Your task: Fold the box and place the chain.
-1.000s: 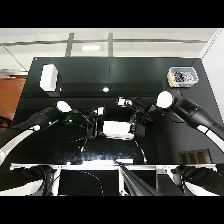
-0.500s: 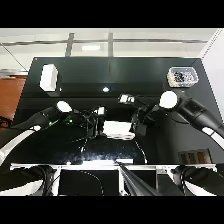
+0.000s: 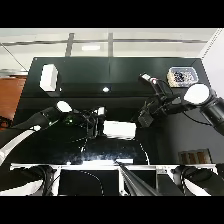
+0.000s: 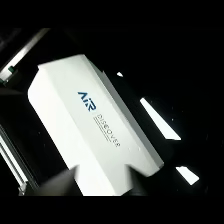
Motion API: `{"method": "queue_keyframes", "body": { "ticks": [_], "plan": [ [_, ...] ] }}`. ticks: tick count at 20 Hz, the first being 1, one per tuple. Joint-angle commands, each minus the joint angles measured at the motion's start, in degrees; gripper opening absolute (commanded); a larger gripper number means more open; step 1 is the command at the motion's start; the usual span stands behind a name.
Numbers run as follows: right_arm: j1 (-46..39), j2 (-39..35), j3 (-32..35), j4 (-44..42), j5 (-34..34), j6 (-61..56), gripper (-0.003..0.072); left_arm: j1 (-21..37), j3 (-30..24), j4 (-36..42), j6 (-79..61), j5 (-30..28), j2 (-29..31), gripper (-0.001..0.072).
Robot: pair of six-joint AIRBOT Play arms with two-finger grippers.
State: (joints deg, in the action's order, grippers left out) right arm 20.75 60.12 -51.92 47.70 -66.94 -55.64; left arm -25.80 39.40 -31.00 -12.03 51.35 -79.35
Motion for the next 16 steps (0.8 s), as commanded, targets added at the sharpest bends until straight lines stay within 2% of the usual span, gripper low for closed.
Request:
{"method": "queue_keyframes", "body": {
  "ticks": [1, 3, 10, 11, 12, 13, 14, 15, 16],
  "plan": [
    [0.52, -0.02, 0.04, 0.96, 1.75, 1.03, 0.0713, 0.0, 0.02, 0.0, 0.02, 0.04, 0.02, 0.0408],
    [2.8, 1.7, 0.24, 5.53, 1.38, 3.08, 0.0713, 0.0, 0.02, 0.0, 0.02, 0.04, 0.02, 0.0408],
    [10.12, 9.99, 0.57, 6.62, 6.67, 15.91, 0.0706, 0.0, 0.02, 0.0, 0.02, 0.04, 0.02, 0.0408],
    [10.4, 10.32, 0.57, 6.95, 6.75, 16.55, 0.066, 0.0, 0.02, 0.0, 0.02, 0.04, 0.02, 0.0408],
    [10.47, 10.34, 0.57, 7.23, 6.75, 16.7, 0.0536, 0.0, 0.02, 0.0, 0.02, 0.04, 0.02, 0.0408],
    [10.49, 10.34, 0.57, 7.21, 6.71, 16.72, 0.0532, 0.0, 0.02, 0.0, 0.02, 0.04, 0.02, 0.0409],
    [10.49, 10.34, 0.57, 7.26, 6.51, 16.72, 0.0483, 0.0, 0.02, 0.0, 0.02, 0.04, 0.02, 0.0408],
    [10.49, 10.34, 0.57, 7.23, 6.29, 16.7, 0.0327, 0.0, 0.02, 0.0, 0.02, 0.04, 0.02, 0.0408],
    [10.49, 10.34, 0.57, 7.34, 6.14, 16.7, 0.0319, 0.0, 0.02, 0.0, 0.02, 0.04, 0.02, 0.0408]
  ]
}}
